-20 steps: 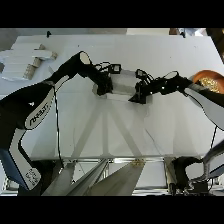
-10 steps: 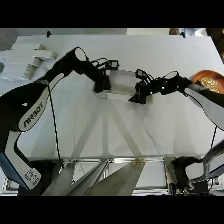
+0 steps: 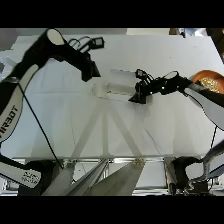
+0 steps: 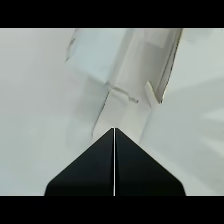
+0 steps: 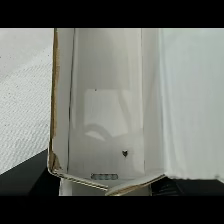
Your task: Fold the box and place the chain.
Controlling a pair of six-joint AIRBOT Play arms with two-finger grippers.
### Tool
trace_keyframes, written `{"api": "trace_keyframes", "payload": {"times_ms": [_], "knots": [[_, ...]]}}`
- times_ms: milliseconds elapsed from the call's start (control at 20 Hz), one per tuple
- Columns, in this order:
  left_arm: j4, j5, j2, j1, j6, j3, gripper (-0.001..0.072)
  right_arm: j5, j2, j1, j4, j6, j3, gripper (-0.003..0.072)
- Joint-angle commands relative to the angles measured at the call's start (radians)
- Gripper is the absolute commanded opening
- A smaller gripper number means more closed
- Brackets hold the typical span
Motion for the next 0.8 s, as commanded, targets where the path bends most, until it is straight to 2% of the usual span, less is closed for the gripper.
{"api": "trace_keyframes", "payload": {"times_ms": [0,200,300,500,750], "knots": [[0.025,-0.016,0.023,0.067,-0.346,-0.001,0.0008,0.000,-0.001,0.000,0.000,0.000,0.000,0.0434],[0.151,0.008,0.018,0.092,-0.552,-0.085,0.0007,0.000,-0.001,0.000,0.000,0.000,0.000,0.0434],[0.188,0.058,0.017,0.093,-0.599,-0.156,0.0007,0.000,-0.001,0.000,0.000,0.000,0.000,0.0434],[0.171,0.177,-0.007,0.076,-0.626,-0.279,0.0008,0.000,-0.001,0.000,0.000,0.000,0.000,0.0434],[0.047,0.222,-0.079,0.031,-0.652,-0.286,0.0011,0.000,-0.001,0.000,0.000,0.000,0.000,0.0434]]}}
